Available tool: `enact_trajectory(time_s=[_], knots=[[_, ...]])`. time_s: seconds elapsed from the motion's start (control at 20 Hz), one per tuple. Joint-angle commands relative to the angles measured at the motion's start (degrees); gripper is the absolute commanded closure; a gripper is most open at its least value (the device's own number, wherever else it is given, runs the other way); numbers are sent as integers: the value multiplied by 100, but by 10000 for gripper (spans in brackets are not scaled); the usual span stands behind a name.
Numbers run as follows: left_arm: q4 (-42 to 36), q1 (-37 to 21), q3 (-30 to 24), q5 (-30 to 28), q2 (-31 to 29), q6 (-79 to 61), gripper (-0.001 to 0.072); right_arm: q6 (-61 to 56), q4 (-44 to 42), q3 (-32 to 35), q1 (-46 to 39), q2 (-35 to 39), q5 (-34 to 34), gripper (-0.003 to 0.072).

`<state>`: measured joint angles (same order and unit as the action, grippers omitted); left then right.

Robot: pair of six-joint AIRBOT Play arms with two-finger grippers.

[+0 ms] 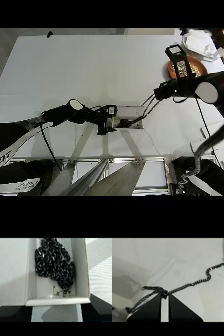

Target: Fold the box and place the chain.

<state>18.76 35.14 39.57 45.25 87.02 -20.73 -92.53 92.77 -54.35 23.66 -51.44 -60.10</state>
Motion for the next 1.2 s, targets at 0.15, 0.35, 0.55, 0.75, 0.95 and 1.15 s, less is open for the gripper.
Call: enact_trajectory(time_s=[0.15,0.35,0.55,0.75,0.95,1.15], knots=[[0,-2,-2,-2,-4,-2,339,-2,-240,-4,1005,894,-658,666],[2,-2,-2,-2,-4,-2,339,-2,-734,-2,1349,916,-542,665],[2,-2,-2,-2,-4,-2,339,-2,-966,28,1541,866,-234,665],[2,-2,-2,-2,-4,-2,339,0,-1237,540,1556,695,448,665],[2,-2,-2,-2,-4,-2,339,0,-1283,1209,1556,328,1128,666],[2,-2,-2,-2,-4,-2,339,0,-1320,1458,1556,-275,1294,665]])
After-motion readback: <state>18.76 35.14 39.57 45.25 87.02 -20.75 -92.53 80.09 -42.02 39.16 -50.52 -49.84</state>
